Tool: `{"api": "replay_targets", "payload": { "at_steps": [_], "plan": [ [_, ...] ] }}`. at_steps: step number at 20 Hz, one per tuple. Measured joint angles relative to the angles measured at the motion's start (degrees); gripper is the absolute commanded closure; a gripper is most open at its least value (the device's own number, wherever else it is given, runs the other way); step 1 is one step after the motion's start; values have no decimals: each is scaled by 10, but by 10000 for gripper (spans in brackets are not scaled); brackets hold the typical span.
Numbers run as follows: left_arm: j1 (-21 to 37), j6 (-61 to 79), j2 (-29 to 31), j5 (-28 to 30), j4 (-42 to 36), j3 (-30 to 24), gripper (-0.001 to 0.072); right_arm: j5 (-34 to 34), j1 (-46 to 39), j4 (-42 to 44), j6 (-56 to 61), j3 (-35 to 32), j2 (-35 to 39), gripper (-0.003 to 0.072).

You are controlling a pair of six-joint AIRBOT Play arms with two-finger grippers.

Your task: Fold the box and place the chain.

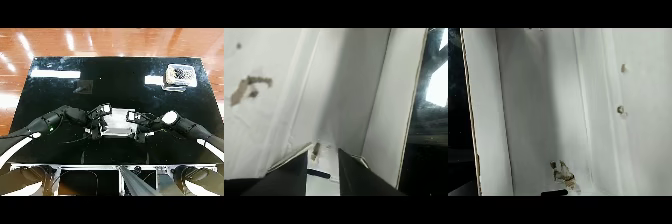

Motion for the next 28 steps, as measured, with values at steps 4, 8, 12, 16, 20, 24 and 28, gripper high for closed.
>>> {"api": "replay_targets", "payload": {
  "at_steps": [4,8,12,16,20,24,28],
  "plan": [
    [0,0,0,0,-3,0,206,0,0,0,0,0,0,2],
    [0,-1,0,0,-5,0,367,0,0,0,0,0,0,2],
    [0,0,0,1,-8,0,211,0,0,0,0,0,0,2],
    [0,0,0,0,-8,0,200,0,0,0,0,0,0,2],
    [0,-2,0,0,-8,0,618,0,0,0,0,0,0,2],
    [2,-5,1,7,-7,1,687,1,0,0,0,0,0,1],
    [12,-39,18,23,7,1,688,1,0,0,0,0,0,2]
  ]
}}
